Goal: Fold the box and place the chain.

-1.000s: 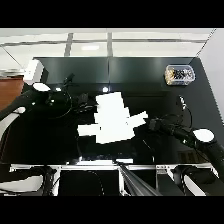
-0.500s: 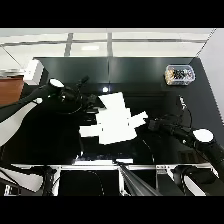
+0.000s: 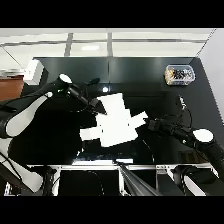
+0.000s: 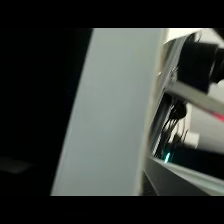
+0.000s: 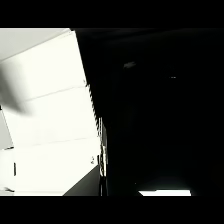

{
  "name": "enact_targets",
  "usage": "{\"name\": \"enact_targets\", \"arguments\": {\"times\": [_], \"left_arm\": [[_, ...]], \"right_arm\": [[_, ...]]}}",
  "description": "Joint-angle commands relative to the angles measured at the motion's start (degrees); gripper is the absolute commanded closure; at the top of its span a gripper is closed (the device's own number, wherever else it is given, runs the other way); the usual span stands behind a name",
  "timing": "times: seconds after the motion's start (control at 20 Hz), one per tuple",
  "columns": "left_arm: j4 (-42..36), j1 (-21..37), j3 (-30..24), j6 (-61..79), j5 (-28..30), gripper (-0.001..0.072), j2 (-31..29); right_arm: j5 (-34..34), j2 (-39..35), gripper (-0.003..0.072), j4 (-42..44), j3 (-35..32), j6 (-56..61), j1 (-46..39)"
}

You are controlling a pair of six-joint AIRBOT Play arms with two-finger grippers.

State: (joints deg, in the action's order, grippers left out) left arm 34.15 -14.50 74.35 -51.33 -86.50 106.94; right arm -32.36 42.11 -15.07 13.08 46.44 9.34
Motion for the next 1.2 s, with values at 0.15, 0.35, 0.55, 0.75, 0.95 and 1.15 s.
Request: {"name": "enact_targets", "arguments": {"times": [0.15, 0.35, 0.55, 0.75, 0.95, 1.15], "left_arm": [[5.84, -3.74, 5.03, 0.07, -8.35, 0.0289, 3.91], [5.9, -4.26, 5.07, -0.37, -8.28, 0.0447, 4.26], [5.84, -3.82, 5.07, -0.52, -8.68, 0.0684, 4.15], [6.38, -3.41, 6.54, -0.57, -8.61, 0.0685, 2.05], [10.75, -4.7, 6.32, 1.05, -7.48, 0.0688, -4.11], [11.87, -9.11, -4.57, 10.88, 11.96, 0.0688, -17.81]], "right_arm": [[0.07, -0.04, 0.0672, 0.0, -0.02, 0.02, 0.07], [0.07, -0.04, 0.0672, -0.04, -0.02, 0.0, 0.07], [0.11, -0.04, 0.067, -0.17, -0.02, -0.04, 0.07], [0.04, -0.04, -0.0023, -11.21, 3.54, 0.37, -0.55], [-15.1, -0.04, -0.0017, -43.56, 16.35, 11.26, -6.08], [-28.28, -0.04, -0.0017, -57.31, 23.04, 11.23, -10.95]]}}
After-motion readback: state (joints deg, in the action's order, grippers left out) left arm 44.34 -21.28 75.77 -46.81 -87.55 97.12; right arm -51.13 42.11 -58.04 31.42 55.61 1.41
